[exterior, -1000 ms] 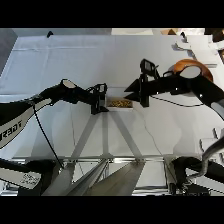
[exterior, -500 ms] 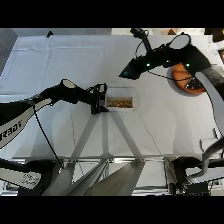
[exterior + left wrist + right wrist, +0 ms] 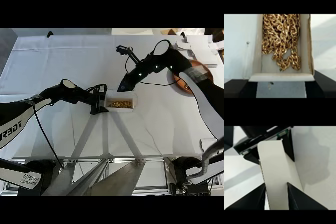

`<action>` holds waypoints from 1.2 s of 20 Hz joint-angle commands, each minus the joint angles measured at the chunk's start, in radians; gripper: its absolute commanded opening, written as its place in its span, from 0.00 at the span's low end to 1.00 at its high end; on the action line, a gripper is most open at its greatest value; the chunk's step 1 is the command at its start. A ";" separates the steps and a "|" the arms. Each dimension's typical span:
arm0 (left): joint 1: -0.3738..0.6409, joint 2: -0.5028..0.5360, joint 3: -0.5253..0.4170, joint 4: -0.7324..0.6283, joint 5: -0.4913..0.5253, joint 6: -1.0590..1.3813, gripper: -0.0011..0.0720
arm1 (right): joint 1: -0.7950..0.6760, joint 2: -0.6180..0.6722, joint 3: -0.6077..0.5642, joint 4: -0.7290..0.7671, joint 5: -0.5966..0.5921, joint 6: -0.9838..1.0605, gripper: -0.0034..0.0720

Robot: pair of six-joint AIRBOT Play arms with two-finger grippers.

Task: Fold the box and place the chain.

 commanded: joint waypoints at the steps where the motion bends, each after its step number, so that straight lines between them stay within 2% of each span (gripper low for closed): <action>1: 0.000 0.000 0.000 -0.005 0.003 -0.003 0.36 | 0.035 -0.003 -0.005 -0.056 0.033 0.002 0.41; 3: 0.000 0.000 0.000 -0.004 0.003 -0.003 0.36 | 0.049 0.010 -0.005 -0.056 0.051 0.002 0.42; 6: 0.000 0.000 0.000 -0.004 0.003 -0.003 0.36 | 0.054 0.042 -0.005 -0.056 0.072 0.002 0.50; 14: 0.000 0.000 0.000 -0.004 0.003 -0.003 0.36 | 0.051 0.091 -0.006 -0.056 -0.009 0.001 0.50; 18: 0.000 0.000 0.000 -0.004 0.003 -0.003 0.36 | 0.051 0.094 -0.042 -0.056 -0.019 -0.094 0.50; 24: 0.000 0.000 0.000 -0.005 0.003 -0.003 0.36 | 0.076 0.200 -0.311 -0.094 -0.386 -0.209 0.50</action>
